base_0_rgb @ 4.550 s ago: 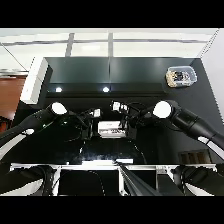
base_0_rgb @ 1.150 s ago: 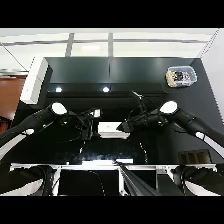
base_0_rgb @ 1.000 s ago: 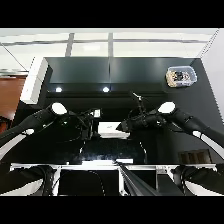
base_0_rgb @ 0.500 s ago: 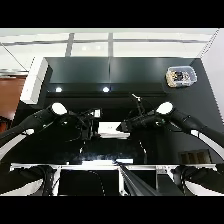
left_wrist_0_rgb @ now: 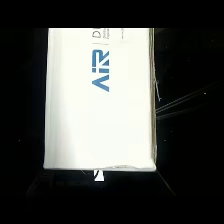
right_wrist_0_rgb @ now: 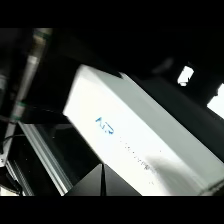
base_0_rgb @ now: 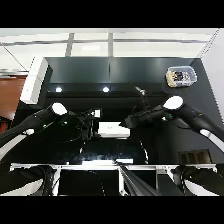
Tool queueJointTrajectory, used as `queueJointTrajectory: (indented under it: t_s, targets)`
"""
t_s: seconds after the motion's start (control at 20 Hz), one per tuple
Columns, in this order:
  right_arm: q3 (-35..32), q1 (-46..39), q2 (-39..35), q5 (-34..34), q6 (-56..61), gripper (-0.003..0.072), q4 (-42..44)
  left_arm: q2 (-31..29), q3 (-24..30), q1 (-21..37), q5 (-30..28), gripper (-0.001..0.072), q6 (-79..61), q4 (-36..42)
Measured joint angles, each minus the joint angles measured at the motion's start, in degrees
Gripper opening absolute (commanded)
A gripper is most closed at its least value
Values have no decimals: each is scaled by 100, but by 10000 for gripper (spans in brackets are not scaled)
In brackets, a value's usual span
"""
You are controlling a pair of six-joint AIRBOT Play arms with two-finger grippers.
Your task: Fold the box and place the chain.
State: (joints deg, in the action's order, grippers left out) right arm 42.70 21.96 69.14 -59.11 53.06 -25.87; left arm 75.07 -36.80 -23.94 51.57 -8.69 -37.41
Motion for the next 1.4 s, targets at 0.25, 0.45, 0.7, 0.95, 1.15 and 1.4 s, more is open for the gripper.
queueJointTrajectory:
  t_s: [0.25, 0.45, 0.7, 0.95, 1.15, 1.4]
  targets:
    - [260, -997, -1003, -487, 463, 13, -713, -118, -4, 7, 4, 710, 13, -50]
    - [304, -1637, -1360, -951, 820, 13, -1434, -525, -17, 7, 118, 708, 295, -295]
    - [315, -1886, -1469, -920, 1075, 14, -1961, -892, -157, -258, 269, 703, 546, -229]
    - [315, -1932, -1491, -774, 1150, 13, -2079, -595, -544, -927, -289, 704, 920, -114]
    - [295, -1943, -1491, -758, 1156, 13, -2109, -254, -809, -1235, -457, 703, 1478, -122]
    - [286, -1943, -1491, -748, 1172, 14, -2131, -17, -903, -1349, -295, 704, 1729, -118]
